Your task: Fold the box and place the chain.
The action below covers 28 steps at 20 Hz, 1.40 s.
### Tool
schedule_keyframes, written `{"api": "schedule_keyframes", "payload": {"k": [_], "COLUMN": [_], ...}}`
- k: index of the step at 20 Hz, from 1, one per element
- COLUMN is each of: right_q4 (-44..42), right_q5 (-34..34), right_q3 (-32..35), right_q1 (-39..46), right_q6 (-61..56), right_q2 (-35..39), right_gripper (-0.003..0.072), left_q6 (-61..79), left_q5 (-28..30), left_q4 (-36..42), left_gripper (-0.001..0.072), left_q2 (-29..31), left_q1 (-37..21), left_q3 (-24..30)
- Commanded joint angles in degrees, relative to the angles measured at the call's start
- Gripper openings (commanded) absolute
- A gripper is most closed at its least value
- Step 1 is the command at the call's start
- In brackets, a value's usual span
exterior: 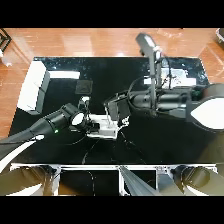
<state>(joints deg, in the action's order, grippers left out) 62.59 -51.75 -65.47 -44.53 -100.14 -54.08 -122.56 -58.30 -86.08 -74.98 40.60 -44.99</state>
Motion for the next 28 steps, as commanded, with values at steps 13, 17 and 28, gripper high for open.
{"api": "schedule_keyframes", "payload": {"k": [13, 17, 28], "right_q4": [-5.49, -0.96, 32.92], "right_q5": [-0.46, -8.39, 2.62], "right_q3": [7.72, 7.72, 16.0], "right_q1": [1.01, 4.42, 30.75], "right_q6": [2.6, 2.43, -12.96], "right_q2": [-8.07, -4.87, -4.87], "right_gripper": [0.0426, 0.0553, 0.0715], "left_q6": [0.02, 0.02, 0.02], "left_q5": [0.85, 0.74, 0.87], "left_q4": [0.0, 0.02, 0.0], "left_gripper": [0.0029, 0.0029, 0.0029], "left_q2": [-0.02, -0.02, -0.02], "left_q1": [0.0, 0.0, 0.0], "left_q3": [-0.02, -0.02, -0.02]}}
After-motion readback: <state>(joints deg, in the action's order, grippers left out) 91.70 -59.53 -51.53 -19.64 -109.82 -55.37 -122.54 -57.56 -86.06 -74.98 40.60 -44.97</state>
